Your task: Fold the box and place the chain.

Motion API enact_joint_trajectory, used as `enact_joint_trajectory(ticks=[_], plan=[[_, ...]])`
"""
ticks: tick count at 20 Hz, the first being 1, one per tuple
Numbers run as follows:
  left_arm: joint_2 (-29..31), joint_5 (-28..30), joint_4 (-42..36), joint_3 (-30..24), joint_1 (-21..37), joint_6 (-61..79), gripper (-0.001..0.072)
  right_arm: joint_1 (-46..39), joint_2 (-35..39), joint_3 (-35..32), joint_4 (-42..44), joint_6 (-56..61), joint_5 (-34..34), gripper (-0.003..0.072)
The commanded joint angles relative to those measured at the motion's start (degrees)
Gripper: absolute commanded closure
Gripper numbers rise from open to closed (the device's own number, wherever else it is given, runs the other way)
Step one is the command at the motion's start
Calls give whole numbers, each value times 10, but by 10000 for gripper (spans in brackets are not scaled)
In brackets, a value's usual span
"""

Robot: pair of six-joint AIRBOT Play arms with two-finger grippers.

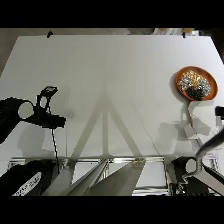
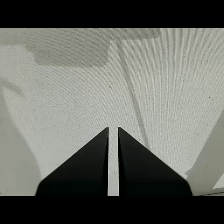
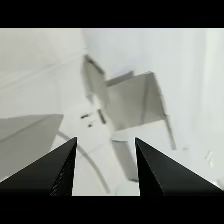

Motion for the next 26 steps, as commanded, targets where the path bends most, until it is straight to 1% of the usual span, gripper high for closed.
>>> enact_joint_trajectory(ticks=[1, 2, 5, 6, 7, 8, 10, 12, 14, 16, 18, 20, 22, 24, 26], plan=[[0, 0, 0, 0, 0, 0, 648, -97, -6, 0, -31, -70, -91, 277], [0, 0, 0, 0, 0, 0, 648, -104, -17, 0, -29, -77, -95, 277], [0, 0, 0, 0, 0, 0, 648, -98, -66, 0, -30, -85, -80, 279], [0, 0, 0, 0, 0, 0, 648, -98, -79, 0, -35, -75, -82, 298], [0, 0, 0, 0, 0, 0, 648, -98, -90, 0, -42, -58, -83, 340], [0, 0, 0, 0, 0, 0, 648, -98, -97, 0, -43, -56, -82, 422], [0, 0, 0, 0, 0, 0, 648, -95, -100, 0, -36, -57, -63, 671], [0, 0, 0, 0, 0, 0, 648, -75, -98, 0, -35, -70, -7, 668], [0, 0, 0, 0, 0, 0, 648, -34, -78, 0, -29, -75, 31, 668], [0, 0, 0, 0, 0, 0, 648, 30, -34, 0, 19, -87, 56, 668], [0, 0, 0, 0, 0, 0, 648, 90, 15, -3, 102, -94, 69, 668], [0, 0, 0, 0, 0, 0, 648, 142, 77, -24, 198, -93, 54, 668], [0, 0, 5, 0, 2, 0, 648, 189, 145, -62, 288, -93, 24, 668], [0, 0, 5, 0, 1, 0, 648, 233, 212, -110, 346, -89, -8, 668], [0, 0, 5, 0, 1, 0, 648, 272, 269, -157, 384, -84, -31, 668]])
